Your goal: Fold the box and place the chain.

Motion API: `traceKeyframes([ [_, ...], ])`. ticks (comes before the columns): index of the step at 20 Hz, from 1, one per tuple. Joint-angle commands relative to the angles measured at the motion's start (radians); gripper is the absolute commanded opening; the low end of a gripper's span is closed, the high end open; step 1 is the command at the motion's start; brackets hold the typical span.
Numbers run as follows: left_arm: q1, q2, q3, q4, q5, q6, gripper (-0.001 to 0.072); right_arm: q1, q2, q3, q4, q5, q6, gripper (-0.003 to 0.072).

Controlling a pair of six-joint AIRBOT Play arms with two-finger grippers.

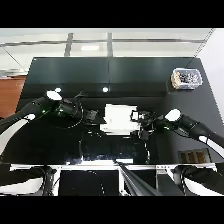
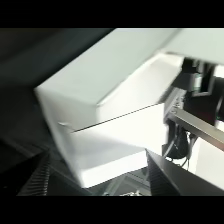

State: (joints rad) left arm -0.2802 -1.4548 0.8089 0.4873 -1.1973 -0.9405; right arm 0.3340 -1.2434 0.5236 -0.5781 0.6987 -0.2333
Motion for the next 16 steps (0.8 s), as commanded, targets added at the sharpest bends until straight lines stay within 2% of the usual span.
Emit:
traceKeyframes([
  [1,-0.016,0.0,0.029,-0.023,-0.029,0.013,0.0598,0.0,-0.001,0.0,0.0,0.0,0.001,0.0228],
  [3,-0.016,0.0,0.039,-0.014,-0.034,-0.009,0.0594,0.0,-0.001,0.0,0.0,0.0,0.0,0.0228],
  [5,-0.023,0.0,0.044,0.005,-0.034,-0.037,0.0502,0.0,-0.001,0.0,0.0,0.0,0.0,0.0228],
  [10,-0.099,0.0,0.095,0.186,0.003,-0.203,0.0502,0.0,-0.001,0.0,0.0,0.0,0.0,0.0228],
  [16,-0.188,0.0,0.15,0.251,0.095,-0.386,0.0502,0.0,-0.001,0.0,0.0,0.0,0.0,0.0228],
])
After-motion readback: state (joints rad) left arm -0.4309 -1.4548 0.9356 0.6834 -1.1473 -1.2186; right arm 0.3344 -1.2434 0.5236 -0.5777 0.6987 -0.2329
